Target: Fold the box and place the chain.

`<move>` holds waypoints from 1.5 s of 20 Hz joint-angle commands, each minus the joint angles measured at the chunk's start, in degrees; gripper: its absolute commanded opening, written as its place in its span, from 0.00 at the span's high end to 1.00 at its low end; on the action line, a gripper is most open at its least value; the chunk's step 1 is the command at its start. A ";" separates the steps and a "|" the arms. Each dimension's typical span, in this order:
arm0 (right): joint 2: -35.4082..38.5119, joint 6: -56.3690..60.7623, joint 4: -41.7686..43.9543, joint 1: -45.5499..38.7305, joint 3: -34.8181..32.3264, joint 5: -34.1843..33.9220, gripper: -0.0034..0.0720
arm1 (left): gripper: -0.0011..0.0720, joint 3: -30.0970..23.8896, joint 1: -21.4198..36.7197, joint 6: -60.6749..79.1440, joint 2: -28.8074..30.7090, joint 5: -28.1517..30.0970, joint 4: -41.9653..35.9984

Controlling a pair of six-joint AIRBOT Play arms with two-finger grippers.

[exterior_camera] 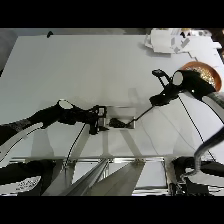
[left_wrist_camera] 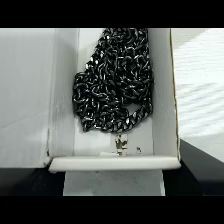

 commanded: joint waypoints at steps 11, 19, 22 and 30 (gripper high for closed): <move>-3.98 5.53 0.70 0.07 0.04 -1.55 0.54 | 0.78 0.04 0.04 0.02 0.04 0.02 0.02; -5.05 5.97 0.70 0.04 0.04 -2.60 0.67 | 0.78 0.04 0.04 0.02 0.04 0.02 0.02; -5.11 5.01 0.70 0.07 0.04 -2.93 0.85 | 0.78 0.04 0.04 0.00 0.04 0.02 0.02; 0.61 1.53 0.44 0.07 0.04 0.11 0.93 | 0.78 0.04 0.04 0.02 0.04 0.00 0.02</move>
